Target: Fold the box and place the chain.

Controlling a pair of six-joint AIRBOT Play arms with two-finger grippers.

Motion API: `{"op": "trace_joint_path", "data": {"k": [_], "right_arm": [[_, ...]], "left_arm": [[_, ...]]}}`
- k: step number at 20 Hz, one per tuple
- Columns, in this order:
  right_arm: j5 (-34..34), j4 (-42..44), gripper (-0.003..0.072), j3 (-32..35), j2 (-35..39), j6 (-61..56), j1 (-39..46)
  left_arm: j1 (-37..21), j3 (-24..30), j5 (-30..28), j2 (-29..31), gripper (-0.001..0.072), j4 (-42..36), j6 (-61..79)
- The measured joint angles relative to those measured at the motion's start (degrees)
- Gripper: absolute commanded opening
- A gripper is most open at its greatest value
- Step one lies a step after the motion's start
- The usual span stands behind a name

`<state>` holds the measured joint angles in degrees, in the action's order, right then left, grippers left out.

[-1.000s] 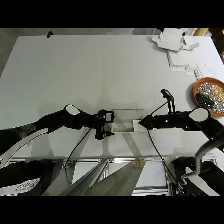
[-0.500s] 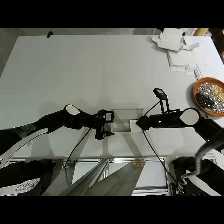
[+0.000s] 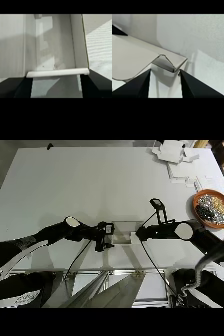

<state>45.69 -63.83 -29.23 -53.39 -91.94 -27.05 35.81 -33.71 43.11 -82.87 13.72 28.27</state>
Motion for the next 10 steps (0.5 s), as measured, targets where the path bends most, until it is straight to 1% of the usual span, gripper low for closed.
{"op": "trace_joint_path", "data": {"k": [10], "right_arm": [[0.2, -4.4, 0.0409, -0.1, -0.8, -6.0, -1.7]], "left_arm": [[0.0, 0.0, 0.0, 0.0, 0.0273, 0.0, 0.0]]}}
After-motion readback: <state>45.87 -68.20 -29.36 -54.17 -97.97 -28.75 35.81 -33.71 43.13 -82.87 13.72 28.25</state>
